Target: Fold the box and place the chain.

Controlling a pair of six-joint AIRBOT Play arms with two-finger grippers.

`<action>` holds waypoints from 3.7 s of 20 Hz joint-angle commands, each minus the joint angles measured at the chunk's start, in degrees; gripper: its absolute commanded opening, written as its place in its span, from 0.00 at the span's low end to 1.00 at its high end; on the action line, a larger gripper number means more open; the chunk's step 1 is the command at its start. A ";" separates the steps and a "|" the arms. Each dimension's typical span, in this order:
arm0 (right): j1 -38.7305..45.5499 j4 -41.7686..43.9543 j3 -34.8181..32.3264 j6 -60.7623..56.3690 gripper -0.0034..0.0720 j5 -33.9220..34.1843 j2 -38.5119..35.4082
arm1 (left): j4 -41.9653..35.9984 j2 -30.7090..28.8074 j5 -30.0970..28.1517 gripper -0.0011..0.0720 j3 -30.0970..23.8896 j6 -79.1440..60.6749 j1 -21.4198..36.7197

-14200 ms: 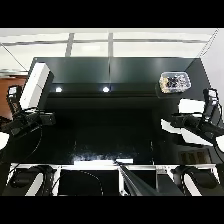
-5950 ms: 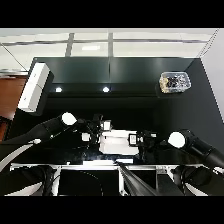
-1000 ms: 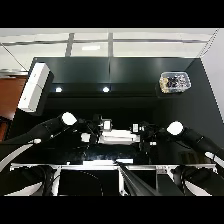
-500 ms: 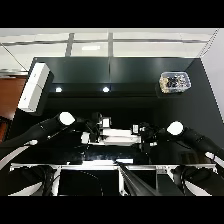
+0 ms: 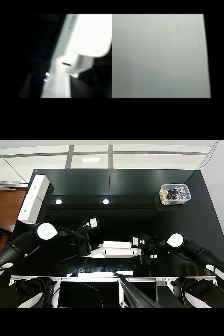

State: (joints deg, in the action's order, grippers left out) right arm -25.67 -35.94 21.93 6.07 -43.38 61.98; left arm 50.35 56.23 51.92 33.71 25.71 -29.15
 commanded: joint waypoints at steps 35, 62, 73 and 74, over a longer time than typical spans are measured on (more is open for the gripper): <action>-0.15 0.11 0.07 0.02 0.60 0.13 -0.04 | 6.95 -6.49 7.43 0.17 -4.26 10.38 6.67; -0.15 0.11 0.07 0.00 0.60 0.09 -0.04 | -11.87 4.72 -16.68 0.36 -9.57 -11.39 -9.94; -0.15 0.11 0.07 0.00 0.60 0.13 -0.04 | -17.59 4.98 -18.32 0.23 -9.57 -15.32 -11.19; -0.15 0.11 0.07 0.00 0.60 0.13 -0.04 | -18.08 4.98 -18.36 0.23 -9.57 -15.32 -11.76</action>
State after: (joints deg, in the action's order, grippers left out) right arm -25.80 -35.86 21.98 6.11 -43.24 61.95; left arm 33.63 61.19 33.56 24.10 10.83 -40.01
